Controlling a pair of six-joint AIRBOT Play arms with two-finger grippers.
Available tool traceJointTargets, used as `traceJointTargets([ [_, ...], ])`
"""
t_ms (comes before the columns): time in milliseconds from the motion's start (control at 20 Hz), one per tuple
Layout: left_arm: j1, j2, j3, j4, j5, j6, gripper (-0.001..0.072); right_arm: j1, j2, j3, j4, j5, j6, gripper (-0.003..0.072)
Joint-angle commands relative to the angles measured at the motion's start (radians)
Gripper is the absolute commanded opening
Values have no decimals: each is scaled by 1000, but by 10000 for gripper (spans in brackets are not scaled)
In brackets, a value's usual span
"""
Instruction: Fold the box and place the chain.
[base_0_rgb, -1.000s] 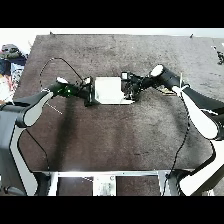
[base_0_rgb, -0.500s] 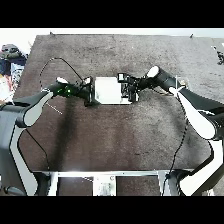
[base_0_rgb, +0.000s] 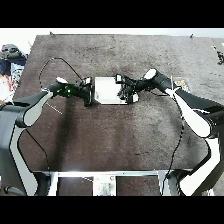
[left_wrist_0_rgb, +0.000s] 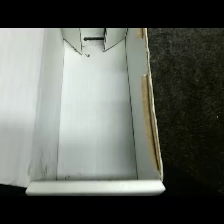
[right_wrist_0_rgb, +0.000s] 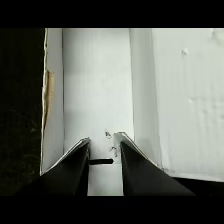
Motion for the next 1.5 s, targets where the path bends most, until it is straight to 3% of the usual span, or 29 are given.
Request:
traceJointTargets([
  [0, 0, 0, 0, -1, 0, 0, 295, 3, -2, 0, 24, -4, -10, 223],
  [50, 0, 0, 0, -1, 0, 0, 296, 4, -2, 0, 37, -3, -10, 223],
  [100, 0, 0, 0, -1, 0, 0, 295, 5, -2, 0, 37, -4, -11, 278],
  [150, 0, 0, 0, -1, 0, 0, 296, 5, -2, 0, 37, -3, -18, 421],
  [350, 0, 0, 0, -1, 0, 0, 296, 5, -2, 0, 37, -3, -18, 440],
  [450, 0, 0, 0, -1, 0, 0, 295, 5, -2, 0, 34, -3, -17, 715],
  [600, 0, 0, 0, -1, 0, 0, 295, 1, -2, 0, 32, -3, -16, 703],
  [650, 0, 0, 0, -1, 0, 0, 295, -1, -2, 0, 29, -2, -13, 577],
  [700, 0, 0, 0, -1, 0, 0, 295, -4, 0, 0, 20, -1, -4, 369],
  [750, 0, 0, 0, -1, 0, 0, 296, -11, 3, 1, 5, 3, 13, 234],
  [800, 0, 0, 0, -1, 0, 0, 295, -19, 9, 1, -15, 1, 67, 132],
  [850, 0, 0, 0, -1, 0, 0, 295, -29, 19, 1, -42, 1, 136, 90],
  [1100, 0, 0, 0, -1, 0, 0, 295, -82, 133, 1, -167, 6, 555, 90],
  [1400, 0, 0, 0, -1, 0, 0, 296, -209, 213, -4, -171, 89, 991, 87],
  [1450, 0, 0, 0, -1, 0, 0, 295, -238, 208, -17, -170, 108, 1046, 11],
])
